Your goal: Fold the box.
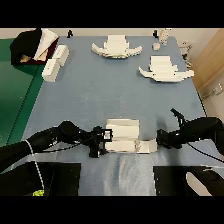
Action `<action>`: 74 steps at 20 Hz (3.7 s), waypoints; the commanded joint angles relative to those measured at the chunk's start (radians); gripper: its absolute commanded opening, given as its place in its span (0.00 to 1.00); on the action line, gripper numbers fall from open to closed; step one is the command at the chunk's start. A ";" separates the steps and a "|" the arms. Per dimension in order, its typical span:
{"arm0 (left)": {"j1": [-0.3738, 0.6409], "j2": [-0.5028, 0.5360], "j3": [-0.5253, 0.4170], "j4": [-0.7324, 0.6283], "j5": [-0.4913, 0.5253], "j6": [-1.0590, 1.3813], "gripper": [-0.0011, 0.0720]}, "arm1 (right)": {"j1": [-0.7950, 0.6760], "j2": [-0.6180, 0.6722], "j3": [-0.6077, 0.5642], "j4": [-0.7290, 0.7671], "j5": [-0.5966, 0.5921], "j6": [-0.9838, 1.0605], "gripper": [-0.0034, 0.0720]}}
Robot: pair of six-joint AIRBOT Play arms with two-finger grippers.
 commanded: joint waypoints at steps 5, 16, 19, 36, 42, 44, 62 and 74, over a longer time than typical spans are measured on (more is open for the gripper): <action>0.000 0.000 0.000 0.000 0.000 0.000 0.63 | -0.001 0.029 -0.026 0.023 0.021 -0.075 0.04; 0.000 0.000 0.000 0.000 0.000 0.000 0.63 | 0.013 0.029 -0.077 0.053 0.106 -0.147 0.04; 0.000 0.000 0.000 0.000 0.000 0.000 0.63 | 0.098 0.029 -0.078 0.053 0.151 -0.154 0.04; 0.000 0.000 0.000 0.000 0.000 0.000 0.63 | 0.300 0.067 0.036 0.086 0.217 0.027 0.66; 0.000 0.000 0.000 0.000 0.000 0.000 0.63 | 0.491 0.048 0.039 0.002 0.302 0.168 0.64; 0.000 0.000 0.000 0.000 0.000 0.000 0.63 | 0.564 0.010 0.073 -0.085 0.348 0.280 0.59; 0.000 0.000 0.000 0.000 0.000 0.000 0.63 | 1.020 -0.419 0.458 -0.737 0.074 1.147 0.59; 0.000 0.000 0.000 0.000 0.000 0.000 0.63 | 1.034 -0.419 0.458 -0.728 0.078 1.178 0.12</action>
